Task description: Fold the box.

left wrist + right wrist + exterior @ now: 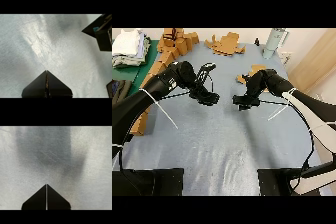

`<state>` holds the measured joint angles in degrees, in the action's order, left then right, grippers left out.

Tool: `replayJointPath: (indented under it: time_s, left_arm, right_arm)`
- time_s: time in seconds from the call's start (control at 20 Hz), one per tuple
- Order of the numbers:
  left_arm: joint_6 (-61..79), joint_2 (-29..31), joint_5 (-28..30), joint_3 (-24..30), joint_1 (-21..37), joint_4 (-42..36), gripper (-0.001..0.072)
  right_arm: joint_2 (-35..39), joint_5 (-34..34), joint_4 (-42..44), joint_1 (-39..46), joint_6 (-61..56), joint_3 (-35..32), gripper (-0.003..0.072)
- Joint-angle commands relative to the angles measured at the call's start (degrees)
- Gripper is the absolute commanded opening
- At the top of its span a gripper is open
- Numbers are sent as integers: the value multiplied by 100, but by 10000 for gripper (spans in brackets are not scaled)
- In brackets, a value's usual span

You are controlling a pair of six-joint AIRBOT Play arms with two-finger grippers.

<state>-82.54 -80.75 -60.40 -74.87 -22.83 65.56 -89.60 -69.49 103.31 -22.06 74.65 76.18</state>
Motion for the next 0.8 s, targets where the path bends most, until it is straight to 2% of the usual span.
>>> replayJointPath:
  time_s: [0.0,0.6,0.75]
  left_arm:
    - [2,-2,0,-7,-2,0,13]
    - [2,-2,0,-7,-2,0,13]
    - [2,-2,0,-7,-2,0,13]
  right_arm:
    - [-2,0,0,-4,-2,4,9]
    - [-2,17,0,-4,0,4,9]
    - [-31,374,26,-4,-24,4,9]
